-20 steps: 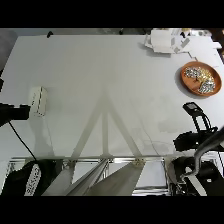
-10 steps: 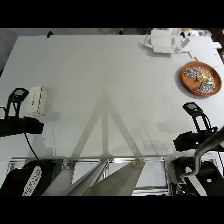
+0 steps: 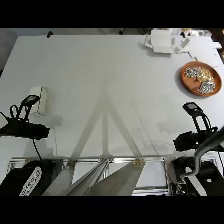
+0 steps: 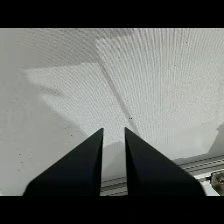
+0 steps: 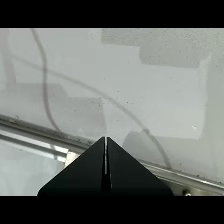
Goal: Fold the box and place the chain.
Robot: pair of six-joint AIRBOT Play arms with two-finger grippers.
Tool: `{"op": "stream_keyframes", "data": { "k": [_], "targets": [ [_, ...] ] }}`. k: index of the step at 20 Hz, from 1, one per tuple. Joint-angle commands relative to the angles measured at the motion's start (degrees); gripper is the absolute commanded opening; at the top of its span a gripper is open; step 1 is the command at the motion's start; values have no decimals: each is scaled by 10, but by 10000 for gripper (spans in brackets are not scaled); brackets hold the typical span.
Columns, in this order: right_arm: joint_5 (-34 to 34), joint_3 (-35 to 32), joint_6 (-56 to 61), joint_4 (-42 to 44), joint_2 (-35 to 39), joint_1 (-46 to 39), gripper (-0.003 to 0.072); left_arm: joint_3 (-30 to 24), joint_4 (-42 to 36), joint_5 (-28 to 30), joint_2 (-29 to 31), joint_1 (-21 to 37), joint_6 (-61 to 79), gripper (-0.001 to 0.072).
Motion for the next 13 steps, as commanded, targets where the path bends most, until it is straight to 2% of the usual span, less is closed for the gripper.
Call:
{"op": "stream_keyframes", "data": {
  "k": [1,13],
  "targets": [
    [0,0,0,0,0,0,21,0,0,5,-3,-1,-3,171],
    [0,0,0,0,0,0,21,0,0,40,-3,-1,-3,176]
  ]
}}
